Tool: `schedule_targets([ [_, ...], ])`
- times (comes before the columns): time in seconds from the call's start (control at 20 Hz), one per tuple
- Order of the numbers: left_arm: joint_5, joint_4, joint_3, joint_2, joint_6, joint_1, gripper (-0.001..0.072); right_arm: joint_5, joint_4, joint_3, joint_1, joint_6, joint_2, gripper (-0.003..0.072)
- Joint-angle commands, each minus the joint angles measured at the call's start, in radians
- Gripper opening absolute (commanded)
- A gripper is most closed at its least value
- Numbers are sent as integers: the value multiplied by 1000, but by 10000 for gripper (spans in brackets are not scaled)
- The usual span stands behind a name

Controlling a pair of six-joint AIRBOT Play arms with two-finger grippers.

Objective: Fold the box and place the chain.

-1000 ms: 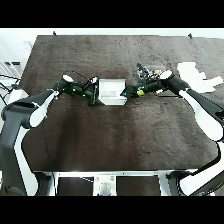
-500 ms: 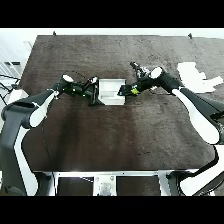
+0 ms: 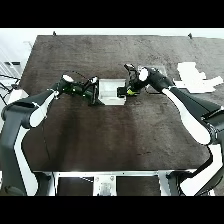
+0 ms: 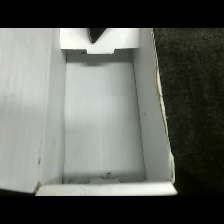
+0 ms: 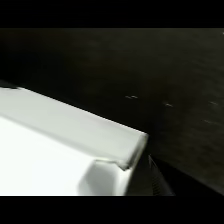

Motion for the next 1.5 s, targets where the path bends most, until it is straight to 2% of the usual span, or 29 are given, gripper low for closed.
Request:
schedule_targets([
  [0.0,0,0,0,0,0,0,350,83,-178,53,21,137,-9,549],
  [0.2,0,0,0,0,0,0,350,117,-197,109,32,185,-19,545],
  [0.3,0,0,0,0,0,0,350,137,-200,131,48,196,-37,504],
  [0.55,0,0,0,0,0,0,350,233,-207,209,71,241,-117,504],
  [0.75,0,0,0,0,0,0,350,296,-290,253,69,242,-146,501],
  [0.9,0,0,0,0,0,0,350,335,-312,265,58,292,-147,471],
  [1.0,0,0,0,0,0,0,349,331,-316,269,65,299,-149,353],
  [1.25,0,0,0,0,0,0,350,334,-298,269,102,349,-163,350],
  [1.35,0,0,0,0,0,0,350,333,-266,269,102,349,-164,252],
  [1.45,1,0,0,0,0,0,350,333,-246,269,102,349,-164,100],
])
